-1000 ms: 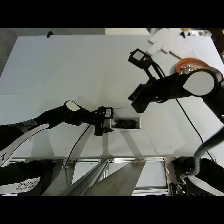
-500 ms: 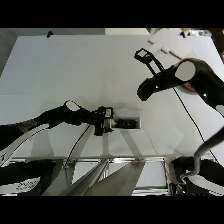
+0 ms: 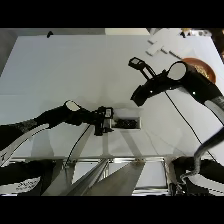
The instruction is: Fold the box and place the chain.
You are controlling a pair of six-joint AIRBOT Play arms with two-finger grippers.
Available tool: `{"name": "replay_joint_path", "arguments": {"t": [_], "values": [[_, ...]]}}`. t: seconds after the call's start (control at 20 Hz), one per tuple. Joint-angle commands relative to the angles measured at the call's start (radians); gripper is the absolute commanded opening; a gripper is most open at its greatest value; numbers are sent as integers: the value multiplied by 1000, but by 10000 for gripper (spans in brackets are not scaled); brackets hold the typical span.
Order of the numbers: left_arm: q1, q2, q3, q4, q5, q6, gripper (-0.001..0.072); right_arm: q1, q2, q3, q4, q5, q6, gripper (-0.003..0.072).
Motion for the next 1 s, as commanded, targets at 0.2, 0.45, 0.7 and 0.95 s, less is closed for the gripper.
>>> {"name": "replay_joint_path", "arguments": {"t": [0.2,0.45,0.7,0.95], "values": [[1,0,0,0,0,0,12,31,121,-223,92,-29,-215,12],[1,0,0,0,0,0,12,31,239,-238,92,-18,-238,16],[1,0,0,0,0,0,12,31,244,-241,92,13,-287,55],[1,0,0,0,0,0,12,55,241,-278,87,14,-309,198]]}}
